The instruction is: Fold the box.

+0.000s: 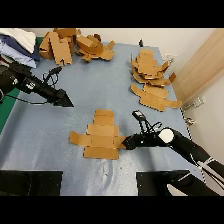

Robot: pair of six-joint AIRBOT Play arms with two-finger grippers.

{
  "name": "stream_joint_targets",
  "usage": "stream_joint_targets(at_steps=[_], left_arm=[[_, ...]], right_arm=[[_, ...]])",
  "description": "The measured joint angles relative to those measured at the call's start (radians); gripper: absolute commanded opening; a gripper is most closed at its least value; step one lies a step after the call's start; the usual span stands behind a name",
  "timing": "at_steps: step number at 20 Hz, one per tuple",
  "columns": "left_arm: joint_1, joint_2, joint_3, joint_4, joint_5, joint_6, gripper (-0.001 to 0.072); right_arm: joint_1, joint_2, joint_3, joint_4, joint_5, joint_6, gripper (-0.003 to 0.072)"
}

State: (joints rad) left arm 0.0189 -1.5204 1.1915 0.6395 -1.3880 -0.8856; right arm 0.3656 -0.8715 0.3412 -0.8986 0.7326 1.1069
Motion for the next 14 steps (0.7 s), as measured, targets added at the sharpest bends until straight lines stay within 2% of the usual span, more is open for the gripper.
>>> stream_joint_targets(at_steps=[1, 2, 3, 5, 6, 8, 9, 10, 14], left_arm=[[0.0, 0.0, -0.001, -0.007, -0.002, 0.004, 0.0183], [0.0, 0.0, -0.002, -0.008, -0.003, 0.005, 0.0183], [0.0, 0.0, -0.002, -0.01, -0.007, 0.008, 0.0183], [0.0, 0.0, -0.003, -0.013, -0.009, 0.011, 0.0183], [0.0, 0.0, -0.003, -0.013, -0.009, 0.011, 0.0184], [0.0, 0.0, -0.003, -0.014, -0.01, 0.013, 0.0184], [0.0, 0.0, -0.003, -0.015, -0.01, 0.014, 0.0183], [0.0, 0.0, -0.003, -0.015, -0.011, 0.016, 0.0184], [0.0, 0.0, -0.009, -0.018, -0.029, 0.053, 0.0185]], right_arm=[[0.0, 0.002, 0.003, -0.002, -0.006, 0.0, 0.0291], [0.0, 0.003, 0.008, -0.012, -0.012, 0.0, 0.0399], [0.0, 0.003, 0.013, -0.019, -0.019, 0.0, 0.0397], [0.0, 0.004, 0.026, -0.024, -0.023, 0.0, 0.024], [0.0, 0.004, 0.033, -0.026, -0.025, 0.001, 0.0135], [0.0, 0.004, 0.042, -0.024, -0.015, 0.003, 0.0134], [0.0, 0.004, 0.044, -0.023, -0.002, 0.003, 0.0097], [0.0, 0.004, 0.047, -0.018, 0.014, 0.003, 0.0004], [0.0, 0.011, 0.051, 0.005, 0.061, -0.035, 0.0003]])
